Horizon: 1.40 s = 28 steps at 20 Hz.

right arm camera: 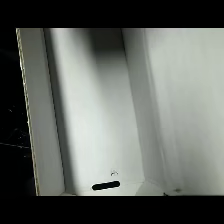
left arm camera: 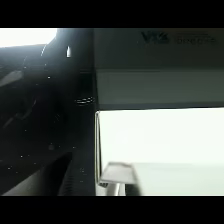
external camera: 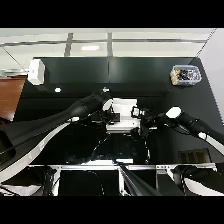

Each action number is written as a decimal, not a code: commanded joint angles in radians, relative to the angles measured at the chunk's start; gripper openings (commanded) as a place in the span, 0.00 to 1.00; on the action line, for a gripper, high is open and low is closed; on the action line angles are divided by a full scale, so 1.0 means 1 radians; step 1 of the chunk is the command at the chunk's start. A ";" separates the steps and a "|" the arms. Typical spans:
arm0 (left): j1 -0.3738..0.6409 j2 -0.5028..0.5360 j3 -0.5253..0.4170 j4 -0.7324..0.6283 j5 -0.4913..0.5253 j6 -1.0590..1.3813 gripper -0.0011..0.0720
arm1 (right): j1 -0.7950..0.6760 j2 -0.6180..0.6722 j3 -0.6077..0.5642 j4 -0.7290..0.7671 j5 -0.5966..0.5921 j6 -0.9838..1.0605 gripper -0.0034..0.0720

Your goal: Fold the box and place the chain.

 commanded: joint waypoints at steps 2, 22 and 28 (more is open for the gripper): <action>0.000 -0.004 0.003 0.000 -0.014 -0.002 0.23 | 0.001 0.000 0.001 0.000 0.000 0.001 0.30; 0.002 -0.025 0.024 -0.021 -0.042 -0.006 0.05 | 0.001 0.000 0.001 0.000 0.000 0.001 0.31; 0.002 -0.025 0.024 -0.024 -0.030 0.001 0.05 | 0.000 0.000 0.001 -0.002 0.000 0.014 0.42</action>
